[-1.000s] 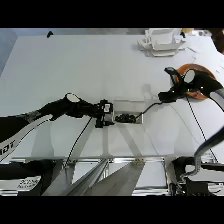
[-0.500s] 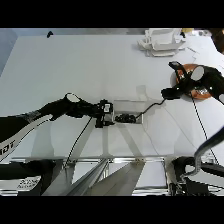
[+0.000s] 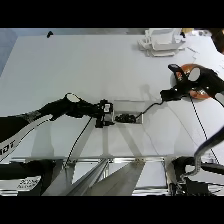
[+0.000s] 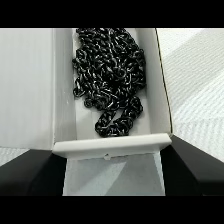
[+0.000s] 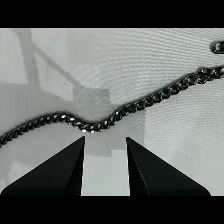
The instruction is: Fold the box and place the chain.
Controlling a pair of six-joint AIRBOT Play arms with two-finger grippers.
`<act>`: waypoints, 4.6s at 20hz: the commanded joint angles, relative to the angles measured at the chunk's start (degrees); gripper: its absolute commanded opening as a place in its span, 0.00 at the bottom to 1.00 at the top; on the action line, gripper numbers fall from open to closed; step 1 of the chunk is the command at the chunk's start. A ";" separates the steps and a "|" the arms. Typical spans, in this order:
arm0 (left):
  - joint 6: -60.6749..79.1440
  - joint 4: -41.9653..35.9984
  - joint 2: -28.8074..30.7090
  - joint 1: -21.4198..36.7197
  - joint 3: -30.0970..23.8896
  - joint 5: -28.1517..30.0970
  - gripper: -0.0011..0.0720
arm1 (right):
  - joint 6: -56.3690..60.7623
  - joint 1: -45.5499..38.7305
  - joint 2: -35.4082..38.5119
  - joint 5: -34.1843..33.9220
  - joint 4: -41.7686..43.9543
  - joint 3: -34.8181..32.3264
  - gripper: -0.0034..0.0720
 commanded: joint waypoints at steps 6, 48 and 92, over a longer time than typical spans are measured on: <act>0.02 0.02 0.04 0.02 0.04 0.00 0.13 | -0.17 0.00 -4.20 -0.72 -0.04 0.04 0.44; 0.02 0.00 0.04 0.02 0.04 0.00 0.13 | 0.13 31.93 27.76 3.37 10.54 0.04 0.06; 0.02 0.00 0.04 0.02 0.04 0.00 0.13 | -13.81 32.74 29.62 -0.57 15.47 0.02 0.06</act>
